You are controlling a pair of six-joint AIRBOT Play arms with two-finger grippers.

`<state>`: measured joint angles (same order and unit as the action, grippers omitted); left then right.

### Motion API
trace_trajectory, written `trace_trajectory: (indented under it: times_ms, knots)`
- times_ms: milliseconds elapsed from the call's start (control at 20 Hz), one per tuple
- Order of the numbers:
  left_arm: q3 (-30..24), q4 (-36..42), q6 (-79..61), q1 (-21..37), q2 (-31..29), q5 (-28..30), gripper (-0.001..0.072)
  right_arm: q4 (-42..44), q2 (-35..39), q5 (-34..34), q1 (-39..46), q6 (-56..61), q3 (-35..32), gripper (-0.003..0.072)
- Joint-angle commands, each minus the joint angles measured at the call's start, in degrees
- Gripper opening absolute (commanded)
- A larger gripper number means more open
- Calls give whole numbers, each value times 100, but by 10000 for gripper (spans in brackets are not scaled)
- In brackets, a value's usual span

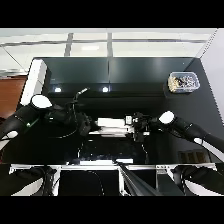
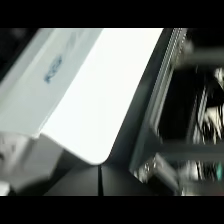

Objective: Fold the box and place the chain.

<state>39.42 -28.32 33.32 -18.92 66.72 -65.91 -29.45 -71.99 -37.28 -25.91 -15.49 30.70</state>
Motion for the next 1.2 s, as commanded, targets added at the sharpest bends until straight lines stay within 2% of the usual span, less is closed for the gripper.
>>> trace_trajectory:
  times_ms: [0,100,150,250,400,700,800,1000,1050,1150]
  knots:
    - [-127,1147,-254,-455,39,2166,26,2,-4,0,-4,2,2,238]
    - [-127,1097,-258,-658,111,3283,26,2,-4,0,-4,2,2,238]
    - [-122,1097,-308,-693,188,3534,26,4,-4,0,-4,2,2,238]
    - [-109,999,-352,-697,452,3515,26,4,-4,0,-4,2,2,238]
    - [-109,660,-350,-752,870,3101,25,4,-4,0,-4,2,2,238]
    - [-105,522,-330,-872,1163,3023,24,4,-4,2,-4,2,2,238]
    - [-35,212,-330,-815,957,2994,23,4,-4,2,-4,2,2,239]
    - [-9,-1029,195,-437,-243,2750,23,4,-4,2,-4,2,2,238]
    - [-87,-1307,315,-313,-549,2562,24,4,-4,2,-4,2,2,239]
    - [-490,-1381,225,-131,-979,2374,27,4,-4,2,-4,2,2,238]
